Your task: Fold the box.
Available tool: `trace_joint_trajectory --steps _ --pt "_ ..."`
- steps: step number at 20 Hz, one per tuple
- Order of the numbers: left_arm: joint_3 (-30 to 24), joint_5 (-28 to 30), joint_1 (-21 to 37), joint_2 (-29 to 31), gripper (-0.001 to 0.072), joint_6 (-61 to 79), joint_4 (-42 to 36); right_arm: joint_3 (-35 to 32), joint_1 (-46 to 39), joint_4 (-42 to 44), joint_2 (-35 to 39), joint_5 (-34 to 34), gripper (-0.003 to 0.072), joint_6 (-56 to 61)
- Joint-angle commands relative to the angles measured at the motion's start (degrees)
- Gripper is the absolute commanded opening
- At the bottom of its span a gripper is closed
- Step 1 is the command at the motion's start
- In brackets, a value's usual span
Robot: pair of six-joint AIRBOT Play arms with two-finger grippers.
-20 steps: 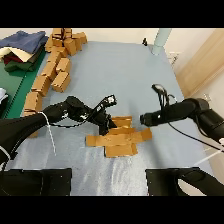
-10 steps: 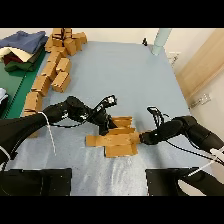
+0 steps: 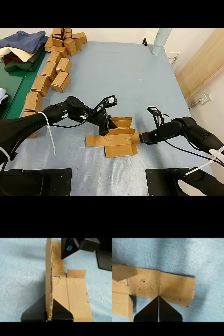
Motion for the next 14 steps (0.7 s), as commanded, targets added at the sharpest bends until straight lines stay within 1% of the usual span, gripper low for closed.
trace_joint_trajectory --steps 1,8,14 --pt "0.00 0.13 0.11 0.46 0.0013 0.17 -0.26 -0.04 0.04 -0.11 -0.02 0.55 0.0006 0.46" --pt "-0.02 0.07 0.00 0.28 0.0013 1.09 -0.09 0.48 0.07 2.34 0.37 0.39 0.0005 0.46" --pt "-0.02 -0.07 0.00 0.26 0.0013 1.05 0.07 4.35 0.04 3.56 4.83 0.55 0.0005 0.44"
